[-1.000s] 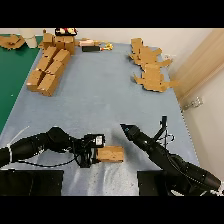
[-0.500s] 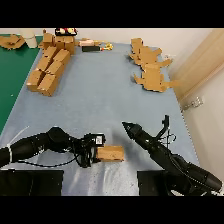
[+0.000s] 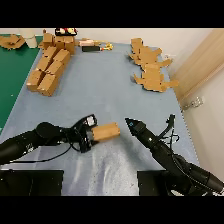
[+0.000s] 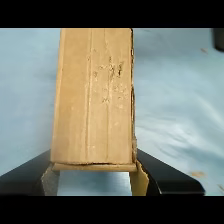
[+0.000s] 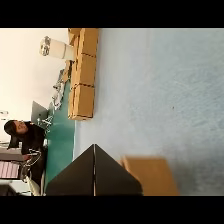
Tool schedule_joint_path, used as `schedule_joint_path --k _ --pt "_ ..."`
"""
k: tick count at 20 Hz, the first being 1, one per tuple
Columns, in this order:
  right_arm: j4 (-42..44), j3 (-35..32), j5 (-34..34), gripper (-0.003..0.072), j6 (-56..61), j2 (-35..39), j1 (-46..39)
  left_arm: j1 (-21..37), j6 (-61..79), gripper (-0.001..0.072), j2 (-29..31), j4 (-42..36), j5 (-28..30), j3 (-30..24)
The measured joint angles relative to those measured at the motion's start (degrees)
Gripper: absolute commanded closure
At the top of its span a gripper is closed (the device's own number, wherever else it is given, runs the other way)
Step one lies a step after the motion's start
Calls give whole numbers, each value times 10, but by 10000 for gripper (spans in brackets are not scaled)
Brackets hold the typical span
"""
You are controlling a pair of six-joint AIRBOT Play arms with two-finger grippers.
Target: Fold the box.
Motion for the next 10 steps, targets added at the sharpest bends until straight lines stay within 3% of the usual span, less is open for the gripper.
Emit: schedule_joint_path --k 6,10 --pt "0 0 4 684 0 0 0 138 -104 201 40 -1 146 0" --pt "0 0 4 684 0 0 0 271 -123 201 46 0 195 0"
